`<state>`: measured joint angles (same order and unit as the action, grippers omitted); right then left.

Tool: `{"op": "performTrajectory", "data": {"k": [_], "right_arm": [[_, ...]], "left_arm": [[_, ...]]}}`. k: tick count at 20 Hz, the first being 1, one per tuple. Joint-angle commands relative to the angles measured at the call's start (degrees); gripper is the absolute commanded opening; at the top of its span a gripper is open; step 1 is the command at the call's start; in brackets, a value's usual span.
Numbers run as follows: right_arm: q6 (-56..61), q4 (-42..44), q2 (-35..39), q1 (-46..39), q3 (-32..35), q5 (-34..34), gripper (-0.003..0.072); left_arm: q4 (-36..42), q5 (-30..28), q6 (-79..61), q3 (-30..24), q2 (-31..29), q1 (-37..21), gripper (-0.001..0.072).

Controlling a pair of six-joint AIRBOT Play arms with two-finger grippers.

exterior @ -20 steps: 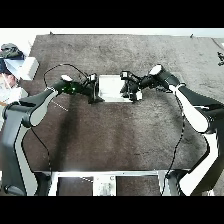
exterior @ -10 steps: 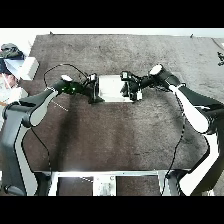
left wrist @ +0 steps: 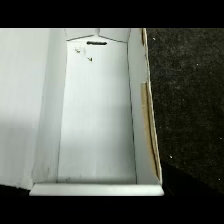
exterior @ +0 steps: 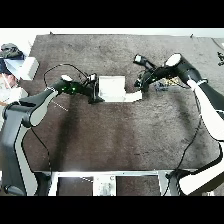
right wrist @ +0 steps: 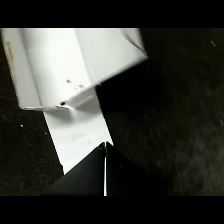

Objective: Fold the box and place the chain.

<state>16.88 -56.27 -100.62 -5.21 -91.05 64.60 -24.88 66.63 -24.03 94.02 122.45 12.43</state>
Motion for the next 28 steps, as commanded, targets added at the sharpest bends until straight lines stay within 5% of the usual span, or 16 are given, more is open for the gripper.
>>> {"op": "performTrajectory", "data": {"k": [1, 5, 14, 24, 25, 26, 28], "right_arm": [[26.3, -3.2, 1.4, -3.7, 0.1, 0.0, -0.001], [44.2, -4.5, 1.4, -9.7, 2.9, 0.0, -0.001], [36.4, 14.8, 1.3, -9.8, 19.4, -7.5, -0.001], [35.7, 17.5, 1.9, -4.4, 15.8, -7.0, -0.0008], [36.1, 17.5, 2.2, -4.1, 15.1, -7.0, 0.006], [37.2, 17.5, 2.1, -3.5, 14.4, -7.0, 0.0269], [37.2, 16.7, 1.9, -1.9, 13.9, -7.1, 0.0312]], "left_arm": [[0.0, 0.0, 0.0, 0.0, 0.0, 0.0, 0.0284], [0.0, 0.0, 0.0, 0.0, 0.0, 0.0, 0.0284], [0.0, 0.0, 0.0, 0.0, 0.0, 0.0, 0.0284], [0.0, 0.0, 0.0, 0.0, 0.0, 0.0, 0.0284], [0.0, 0.0, 0.0, 0.0, 0.0, 0.0, 0.0284], [0.0, -0.1, 0.0, 0.0, 0.0, 0.0, 0.0284], [0.0, -0.1, 0.0, 0.0, 0.0, 0.0, 0.0284]]}}
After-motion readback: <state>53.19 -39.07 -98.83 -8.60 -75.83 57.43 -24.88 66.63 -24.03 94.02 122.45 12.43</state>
